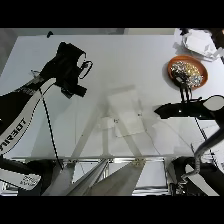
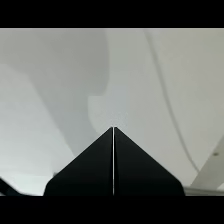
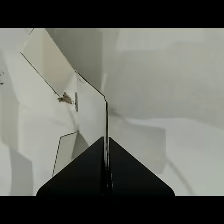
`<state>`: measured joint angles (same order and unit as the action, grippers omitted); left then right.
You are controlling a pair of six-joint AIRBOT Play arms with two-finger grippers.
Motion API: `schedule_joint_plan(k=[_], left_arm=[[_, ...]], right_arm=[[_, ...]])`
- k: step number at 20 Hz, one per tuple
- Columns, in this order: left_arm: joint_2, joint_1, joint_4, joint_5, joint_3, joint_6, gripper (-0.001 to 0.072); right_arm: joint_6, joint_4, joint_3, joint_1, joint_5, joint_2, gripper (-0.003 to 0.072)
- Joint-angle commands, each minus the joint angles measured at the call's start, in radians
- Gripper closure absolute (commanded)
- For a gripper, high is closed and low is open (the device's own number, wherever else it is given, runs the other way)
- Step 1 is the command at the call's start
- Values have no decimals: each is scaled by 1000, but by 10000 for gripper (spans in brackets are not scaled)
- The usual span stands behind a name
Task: Fold the box and place the chain.
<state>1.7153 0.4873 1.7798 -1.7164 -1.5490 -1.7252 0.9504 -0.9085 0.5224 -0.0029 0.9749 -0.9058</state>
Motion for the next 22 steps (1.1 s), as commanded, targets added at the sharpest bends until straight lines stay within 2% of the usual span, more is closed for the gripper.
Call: schedule_joint_plan(k=[1,3,6,10,12,14,15,17,19,20,21,22], left_arm=[[0,0,-95,87,0,126,698],[-10,-3,-207,81,4,262,698],[-82,-38,-416,195,67,357,698],[-274,-169,-670,348,302,626,696],[-357,-243,-864,384,453,847,691],[-388,-297,-1086,410,601,1064,687],[-385,-309,-1170,435,661,1137,653],[-378,-297,-1254,517,752,1229,511],[-359,-255,-1263,525,765,1323,474],[-353,-234,-1270,546,764,1332,402],[-347,-213,-1271,593,764,1332,375],[-340,-194,-1273,643,764,1331,303]], right_arm=[[180,-118,-34,132,-101,47,666],[214,-150,-34,174,-101,47,665],[230,-160,-34,199,-115,47,665],[230,-161,-34,199,-127,47,664],[228,-161,-34,199,-127,47,664],[229,-161,-34,199,-127,47,663],[229,-159,-34,199,-126,47,663],[229,-160,-34,199,-126,47,663],[229,-158,-34,199,-122,47,663],[229,-156,-34,199,-118,47,663],[229,-157,-34,199,-110,48,663],[228,-157,-34,199,-98,47,663]])
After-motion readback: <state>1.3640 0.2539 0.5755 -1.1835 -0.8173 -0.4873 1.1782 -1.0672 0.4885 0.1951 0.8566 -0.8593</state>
